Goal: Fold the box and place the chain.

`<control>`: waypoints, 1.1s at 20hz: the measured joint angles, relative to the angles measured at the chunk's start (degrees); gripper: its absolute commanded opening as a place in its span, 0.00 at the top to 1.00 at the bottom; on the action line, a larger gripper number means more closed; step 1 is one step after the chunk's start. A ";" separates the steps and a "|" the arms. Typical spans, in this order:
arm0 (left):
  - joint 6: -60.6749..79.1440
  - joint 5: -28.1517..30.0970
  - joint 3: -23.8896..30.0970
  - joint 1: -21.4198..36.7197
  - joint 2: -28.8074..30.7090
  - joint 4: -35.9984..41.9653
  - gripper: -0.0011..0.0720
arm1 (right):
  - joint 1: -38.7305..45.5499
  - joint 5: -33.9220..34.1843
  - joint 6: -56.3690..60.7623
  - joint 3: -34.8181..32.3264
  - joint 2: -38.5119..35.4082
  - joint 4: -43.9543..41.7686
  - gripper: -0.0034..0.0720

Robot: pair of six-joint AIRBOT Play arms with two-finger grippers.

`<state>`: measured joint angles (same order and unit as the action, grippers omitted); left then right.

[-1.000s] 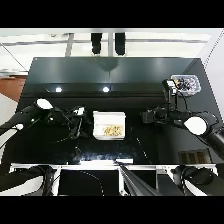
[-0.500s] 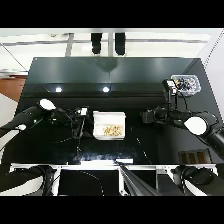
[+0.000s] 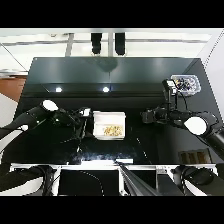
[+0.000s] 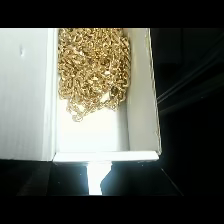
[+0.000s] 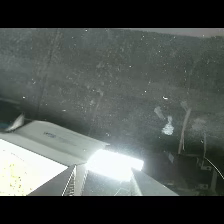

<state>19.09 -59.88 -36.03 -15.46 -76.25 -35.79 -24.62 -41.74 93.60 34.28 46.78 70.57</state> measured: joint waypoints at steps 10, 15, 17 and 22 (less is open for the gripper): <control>-1.66 1.90 0.04 -2.82 -0.15 -2.36 0.28 | 0.00 0.28 0.00 0.00 0.00 0.00 0.34; -2.34 2.38 0.02 -3.23 -0.15 -2.99 0.29 | -0.04 4.26 -0.46 0.61 0.26 -0.24 0.01; -2.43 2.62 0.02 -3.28 -0.15 -3.15 0.29 | -0.04 5.57 -1.86 2.08 1.18 -0.37 0.01; -2.62 2.86 0.02 -3.28 -0.15 -3.26 0.29 | -0.04 5.29 -7.39 11.69 10.78 -2.40 0.01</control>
<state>16.47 -57.01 -36.01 -18.74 -76.40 -39.05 -24.67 -36.45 86.21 45.98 57.56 68.16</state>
